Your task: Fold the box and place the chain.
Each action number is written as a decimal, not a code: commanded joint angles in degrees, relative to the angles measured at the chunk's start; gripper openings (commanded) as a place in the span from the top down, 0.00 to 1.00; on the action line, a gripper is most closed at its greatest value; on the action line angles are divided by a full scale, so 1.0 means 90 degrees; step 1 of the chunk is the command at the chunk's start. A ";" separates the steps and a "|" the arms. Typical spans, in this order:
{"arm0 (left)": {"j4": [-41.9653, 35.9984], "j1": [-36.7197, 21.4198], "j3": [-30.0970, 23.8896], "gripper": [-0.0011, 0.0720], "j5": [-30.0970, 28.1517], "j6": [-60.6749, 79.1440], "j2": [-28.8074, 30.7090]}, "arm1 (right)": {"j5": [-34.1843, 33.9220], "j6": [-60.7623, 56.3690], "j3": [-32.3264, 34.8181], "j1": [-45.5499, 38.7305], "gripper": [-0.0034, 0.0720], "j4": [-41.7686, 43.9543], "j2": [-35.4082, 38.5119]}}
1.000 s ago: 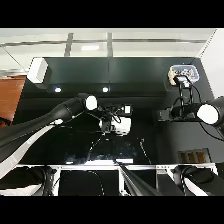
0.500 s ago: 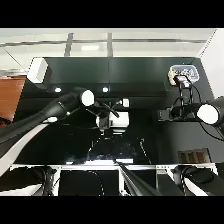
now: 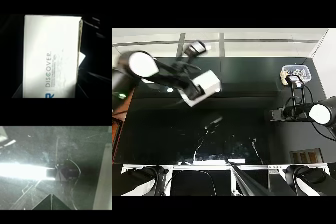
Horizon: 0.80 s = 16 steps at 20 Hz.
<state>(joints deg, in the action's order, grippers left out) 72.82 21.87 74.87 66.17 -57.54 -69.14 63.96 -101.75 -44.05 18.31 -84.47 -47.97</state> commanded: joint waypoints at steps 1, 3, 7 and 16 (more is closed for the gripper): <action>0.0386 -0.0872 0.0301 0.66 0.0585 -0.0838 0.0352 | -0.0012 0.0000 0.0002 0.0002 0.94 0.0000 0.0005; 0.0578 -0.1433 0.0316 0.66 0.0801 -0.0855 0.0444 | -0.0034 0.0000 0.0002 0.0002 0.94 -0.0002 0.0005; 0.0741 -0.2742 0.0316 0.67 0.0908 -0.0984 0.0447 | -0.0114 0.0000 0.0002 0.0002 0.94 0.0002 0.0005; 0.0869 -0.4617 0.0318 0.66 -0.0124 -0.1435 -0.0287 | -0.0294 0.0000 0.0002 0.0002 0.94 0.0002 0.0005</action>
<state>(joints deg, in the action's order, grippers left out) 79.48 -16.16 77.67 66.85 -69.06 -69.01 61.95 -101.73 -44.05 18.31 -84.47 -47.97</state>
